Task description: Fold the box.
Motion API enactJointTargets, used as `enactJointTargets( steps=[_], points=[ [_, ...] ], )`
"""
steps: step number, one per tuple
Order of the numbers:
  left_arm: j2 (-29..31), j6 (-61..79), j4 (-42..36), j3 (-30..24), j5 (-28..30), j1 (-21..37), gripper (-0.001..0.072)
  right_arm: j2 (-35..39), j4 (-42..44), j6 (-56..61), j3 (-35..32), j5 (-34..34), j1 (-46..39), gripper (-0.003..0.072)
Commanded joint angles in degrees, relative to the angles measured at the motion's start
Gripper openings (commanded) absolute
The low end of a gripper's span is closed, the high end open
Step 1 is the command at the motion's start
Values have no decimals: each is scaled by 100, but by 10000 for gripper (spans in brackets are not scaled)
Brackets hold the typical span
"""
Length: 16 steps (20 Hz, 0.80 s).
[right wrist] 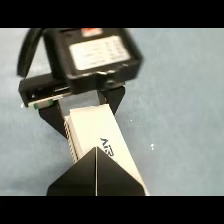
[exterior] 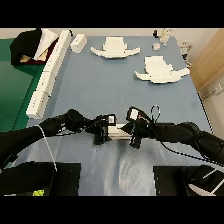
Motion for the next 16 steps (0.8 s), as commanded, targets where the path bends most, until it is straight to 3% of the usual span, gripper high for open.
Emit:
enactJointTargets(
  steps=[1, 3, 8, 16],
  points=[
    [0, -2, 0, 2, 2, 2, 510, 151, 885, 944, -496, 955, 15, 1],
    [0, -2, 0, 2, 2, 2, 510, 162, 929, 1285, -835, 1572, 236, 1],
    [0, -2, 0, 2, 2, 2, 510, 153, 883, 1596, -1270, 2343, 828, 1],
    [0, -2, 0, 2, 2, 2, 509, -229, 857, 1596, -1438, 2461, 835, 1]
  ],
)
